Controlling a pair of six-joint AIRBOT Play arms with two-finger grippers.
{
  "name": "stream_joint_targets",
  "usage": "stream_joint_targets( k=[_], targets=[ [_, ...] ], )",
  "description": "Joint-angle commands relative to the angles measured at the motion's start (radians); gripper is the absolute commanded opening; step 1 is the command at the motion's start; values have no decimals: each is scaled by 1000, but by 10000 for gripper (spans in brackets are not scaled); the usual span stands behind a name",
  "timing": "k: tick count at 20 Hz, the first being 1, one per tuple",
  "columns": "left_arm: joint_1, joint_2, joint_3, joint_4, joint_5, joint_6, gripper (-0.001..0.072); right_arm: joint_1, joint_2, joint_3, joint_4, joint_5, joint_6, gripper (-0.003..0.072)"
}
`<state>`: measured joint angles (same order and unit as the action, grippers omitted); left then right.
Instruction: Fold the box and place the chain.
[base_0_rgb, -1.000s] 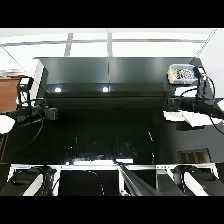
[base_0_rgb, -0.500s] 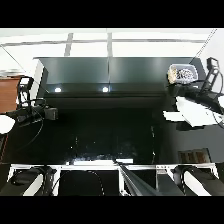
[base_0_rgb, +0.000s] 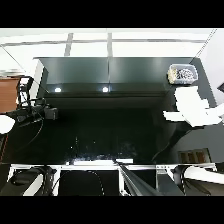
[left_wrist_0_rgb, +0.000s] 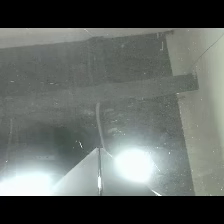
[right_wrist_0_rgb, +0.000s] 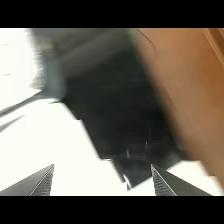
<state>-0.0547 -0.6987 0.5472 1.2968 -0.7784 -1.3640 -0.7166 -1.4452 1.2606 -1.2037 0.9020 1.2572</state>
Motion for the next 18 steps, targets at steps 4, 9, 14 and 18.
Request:
stream_joint_targets(
  k=[4, 9, 14, 18],
  targets=[
    [-4, -5, 0, -7, 10, -9, 714, -132, -281, 258, -76, 299, -183, 720],
    [-4, -10, -1, -8, 34, -10, 714, -109, -330, 262, -73, 365, -414, 360],
    [-4, -10, -1, -7, 38, -9, 714, -90, -255, 273, -3, 489, -412, 12],
    [-4, -10, -1, -14, 37, -10, 714, -34, -37, 83, 156, 446, -410, 12]
  ],
)
